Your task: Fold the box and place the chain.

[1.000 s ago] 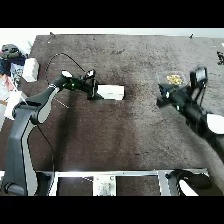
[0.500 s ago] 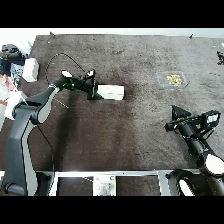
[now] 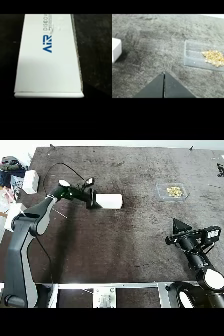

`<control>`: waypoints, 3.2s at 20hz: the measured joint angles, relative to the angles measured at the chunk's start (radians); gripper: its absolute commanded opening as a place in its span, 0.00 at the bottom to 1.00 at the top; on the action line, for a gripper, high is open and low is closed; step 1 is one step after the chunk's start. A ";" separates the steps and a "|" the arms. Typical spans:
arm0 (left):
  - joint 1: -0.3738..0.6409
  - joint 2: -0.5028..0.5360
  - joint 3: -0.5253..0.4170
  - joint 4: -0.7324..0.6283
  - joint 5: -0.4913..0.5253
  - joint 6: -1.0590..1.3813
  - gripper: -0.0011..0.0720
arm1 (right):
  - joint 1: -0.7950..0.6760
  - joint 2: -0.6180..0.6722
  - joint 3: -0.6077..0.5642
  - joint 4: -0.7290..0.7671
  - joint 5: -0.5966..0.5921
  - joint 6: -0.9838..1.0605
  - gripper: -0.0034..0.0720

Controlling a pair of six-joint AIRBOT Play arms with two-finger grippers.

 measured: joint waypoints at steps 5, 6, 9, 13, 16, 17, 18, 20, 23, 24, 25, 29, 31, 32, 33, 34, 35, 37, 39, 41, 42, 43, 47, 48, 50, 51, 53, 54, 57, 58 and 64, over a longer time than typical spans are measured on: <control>0.079 0.090 0.077 -0.037 0.081 -0.191 0.02 | 0.000 0.001 0.000 0.000 -0.001 0.000 0.06; 0.098 0.122 0.080 -0.047 0.138 -0.227 0.02 | 0.000 0.001 0.000 0.000 0.000 0.000 0.06; 0.154 0.234 0.034 -0.011 0.361 -0.378 0.02 | 0.000 0.001 0.000 0.000 0.000 0.000 0.06; 0.201 0.353 -0.087 0.156 0.661 -0.628 0.02 | 0.000 0.001 0.000 0.000 -0.001 0.000 0.06; 0.220 0.388 -0.187 0.247 0.831 -0.790 0.02 | 0.000 0.001 0.000 0.000 -0.001 0.000 0.06; 0.226 0.393 -0.225 0.268 0.889 -0.831 0.02 | 0.000 0.001 0.000 0.000 -0.001 0.000 0.06; 0.231 0.397 -0.266 0.283 0.947 -0.866 0.02 | 0.000 0.001 0.000 0.000 -0.001 0.000 0.06; 0.233 0.403 -0.342 0.300 1.036 -0.908 0.02 | 0.000 0.001 0.000 0.000 -0.001 0.000 0.06; 0.236 0.407 -0.441 0.315 1.136 -0.945 0.02 | 0.000 0.001 0.000 0.000 -0.001 0.000 0.06; 0.238 0.408 -0.465 0.318 1.167 -0.950 0.02 | 0.000 0.001 0.000 0.000 -0.001 0.000 0.06; 0.238 0.408 -0.489 0.320 1.191 -0.955 0.02 | 0.000 0.001 0.000 0.000 -0.001 0.000 0.06; 0.238 0.408 -0.557 0.323 1.274 -0.965 0.02 | 0.000 0.001 0.000 0.000 -0.001 0.000 0.06; 0.239 0.404 -0.576 0.323 1.318 -0.969 0.02 | 0.000 0.001 0.000 0.000 -0.001 0.000 0.06; 0.239 0.402 -0.582 0.323 1.329 -0.969 0.02 | 0.000 0.001 0.000 0.000 -0.001 0.000 0.06; 0.241 0.397 -0.587 0.323 1.333 -0.969 0.02 | 0.000 0.001 0.000 0.000 -0.001 0.000 0.06; 0.248 0.394 -0.590 0.323 1.332 -0.968 0.02 | 0.000 0.001 0.000 0.000 -0.001 0.000 0.06; 0.258 0.390 -0.592 0.323 1.329 -0.968 0.02 | 0.000 0.001 0.000 0.000 -0.001 0.000 0.06; 0.283 0.380 -0.595 0.323 1.309 -0.965 0.02 | 0.000 0.001 0.000 0.000 -0.001 0.000 0.06; 0.301 0.372 -0.596 0.323 1.295 -0.962 0.02 | 0.000 0.001 0.000 0.000 -0.001 0.000 0.06; 0.311 0.369 -0.596 0.323 1.285 -0.939 0.03 | 0.000 0.001 0.000 0.000 -0.001 0.000 0.06; 0.314 0.367 -0.596 0.323 1.278 -0.923 0.03 | 0.000 0.001 0.000 0.000 -0.001 0.000 0.06; 0.315 0.365 -0.597 0.323 1.271 -0.910 0.03 | 0.000 0.001 0.000 0.000 -0.001 0.000 0.06; 0.319 0.364 -0.597 0.322 1.251 -0.880 0.13 | 0.000 0.001 0.000 0.000 -0.001 0.000 0.06; 0.319 0.364 -0.597 0.322 1.247 -0.876 0.61 | 0.000 0.001 0.000 0.000 -0.001 0.000 0.06; 0.319 0.363 -0.597 0.323 1.236 -0.869 0.93 | 0.000 0.001 0.000 0.000 -0.001 0.000 0.06; 0.318 0.363 -0.595 0.323 1.236 -0.869 0.93 | 0.000 0.001 0.000 0.000 -0.001 0.000 0.06; 0.318 0.364 -0.588 0.322 1.234 -0.867 0.93 | 0.000 0.001 0.000 0.000 -0.001 0.000 0.06; 0.319 0.365 -0.582 0.322 1.229 -0.867 0.93 | 0.000 0.001 0.000 0.000 -0.001 0.000 0.06; 0.318 0.385 -0.571 0.322 1.204 -0.866 0.93 | 0.000 0.001 0.000 0.000 -0.001 0.000 0.06; 0.319 0.397 -0.569 0.322 1.199 -0.866 0.93 | 0.000 0.001 0.000 0.000 0.000 0.000 0.06; 0.319 0.577 -0.564 0.325 1.164 -0.866 0.74 | 0.000 0.001 0.000 0.000 -0.001 0.000 0.06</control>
